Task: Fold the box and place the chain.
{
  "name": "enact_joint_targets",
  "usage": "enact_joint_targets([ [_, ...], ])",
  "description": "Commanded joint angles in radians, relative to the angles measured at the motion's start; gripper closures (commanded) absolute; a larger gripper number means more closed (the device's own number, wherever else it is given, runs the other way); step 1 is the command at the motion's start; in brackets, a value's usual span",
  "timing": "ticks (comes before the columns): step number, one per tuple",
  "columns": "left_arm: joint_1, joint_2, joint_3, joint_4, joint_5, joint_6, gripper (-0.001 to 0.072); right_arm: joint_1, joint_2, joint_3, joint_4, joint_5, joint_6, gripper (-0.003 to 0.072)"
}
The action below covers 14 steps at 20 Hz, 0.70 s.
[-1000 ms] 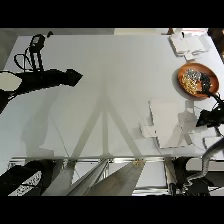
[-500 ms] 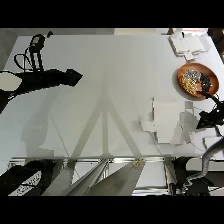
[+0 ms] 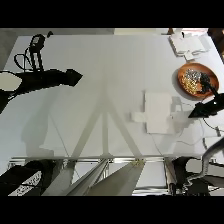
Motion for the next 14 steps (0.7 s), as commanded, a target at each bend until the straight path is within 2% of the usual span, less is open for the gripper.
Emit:
enact_joint_targets([
  [1, 0.000, 0.001, 0.000, 0.000, 0.000, 0.000, 0.0016, 0.106, 0.073, 0.000, 0.195, -0.042, -0.055, 0.0678],
  [6, 0.000, 0.001, 0.000, 0.000, 0.000, 0.000, 0.0016, 0.304, 0.157, -0.001, 0.219, -0.177, -0.049, 0.0679],
  [9, 0.000, 0.001, 0.000, 0.000, 0.000, 0.000, 0.0016, 0.418, 0.159, -0.025, 0.301, -0.278, -0.049, 0.0679],
  [14, 0.000, 0.001, 0.000, 0.000, 0.000, 0.000, 0.0016, 0.603, 0.157, -0.220, 0.379, -0.689, -0.050, 0.0679],
])
